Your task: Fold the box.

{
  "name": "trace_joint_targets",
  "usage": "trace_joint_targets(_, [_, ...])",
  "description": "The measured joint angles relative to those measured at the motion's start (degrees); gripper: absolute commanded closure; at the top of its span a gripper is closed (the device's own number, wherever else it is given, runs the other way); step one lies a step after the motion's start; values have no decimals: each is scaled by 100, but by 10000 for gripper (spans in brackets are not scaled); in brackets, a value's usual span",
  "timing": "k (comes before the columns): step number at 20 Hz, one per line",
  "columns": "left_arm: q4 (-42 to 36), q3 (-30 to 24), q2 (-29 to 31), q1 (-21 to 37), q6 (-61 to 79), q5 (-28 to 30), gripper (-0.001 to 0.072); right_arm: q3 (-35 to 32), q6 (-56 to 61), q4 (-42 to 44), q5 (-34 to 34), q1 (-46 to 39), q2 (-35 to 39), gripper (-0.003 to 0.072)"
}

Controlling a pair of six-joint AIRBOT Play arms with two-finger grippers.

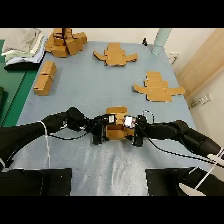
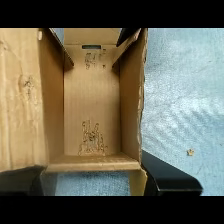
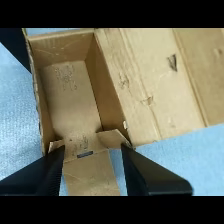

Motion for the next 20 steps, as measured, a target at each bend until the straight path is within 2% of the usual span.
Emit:
trace_joint_targets(1, [-2, 0, -2, 0, -2, -2, 183, 2, 0, 2, 2, 0, 0, 203])
trace_joint_targets(2, [-2, 0, 0, 0, -7, 0, 183, 0, 9, 0, 0, 0, 7, 411])
trace_joint_targets(4, [-7, 0, -2, 0, -2, -17, 183, 7, 83, -83, -37, 0, 24, 586])
trace_joint_targets(6, [-11, 2, -2, 0, 0, -13, 183, 59, 398, -302, -164, -2, 61, 613])
trace_joint_targets(7, [-7, 2, 0, 0, 0, -9, 182, 96, 647, -474, -234, -4, 85, 665])
trace_joint_targets(10, [-7, 2, -2, 0, -2, -2, 183, 254, 1755, -1311, -527, -20, 214, 682])
trace_joint_targets(13, [-9, 2, -2, 0, -2, -4, 183, 422, 3539, -2750, -1104, -254, 391, 683])
trace_joint_targets(16, [-4, 0, -2, 0, -2, -4, 183, 494, 5399, -3910, -1939, -944, 444, 683])
trace_joint_targets(18, [-4, 0, -2, 0, 0, -2, 183, 507, 6002, -3838, -2221, -1497, 380, 683])
trace_joint_targets(20, [-4, 2, -2, 0, -2, -2, 183, 518, 6234, -3383, -2234, -1910, 225, 683])
